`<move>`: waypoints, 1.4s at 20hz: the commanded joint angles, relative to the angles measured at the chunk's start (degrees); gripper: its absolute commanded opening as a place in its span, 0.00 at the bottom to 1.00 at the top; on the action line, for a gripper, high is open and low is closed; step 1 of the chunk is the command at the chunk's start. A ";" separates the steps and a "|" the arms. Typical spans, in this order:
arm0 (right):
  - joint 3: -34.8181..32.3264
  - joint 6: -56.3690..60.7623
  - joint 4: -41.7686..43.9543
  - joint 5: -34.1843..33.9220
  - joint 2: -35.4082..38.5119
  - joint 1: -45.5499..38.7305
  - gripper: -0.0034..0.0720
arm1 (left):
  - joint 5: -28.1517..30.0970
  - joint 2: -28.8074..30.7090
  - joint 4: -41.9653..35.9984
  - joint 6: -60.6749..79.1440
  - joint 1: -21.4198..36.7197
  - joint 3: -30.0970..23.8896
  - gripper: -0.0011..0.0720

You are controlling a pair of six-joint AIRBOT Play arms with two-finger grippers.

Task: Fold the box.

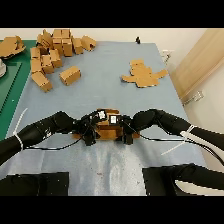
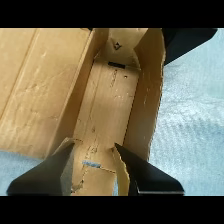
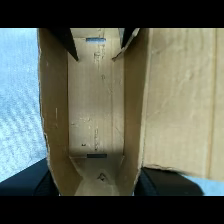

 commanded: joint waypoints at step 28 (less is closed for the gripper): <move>-0.02 0.00 0.17 -0.46 0.00 0.00 0.84 | -9.22 9.03 20.94 -87.95 15.93 -7.74 0.03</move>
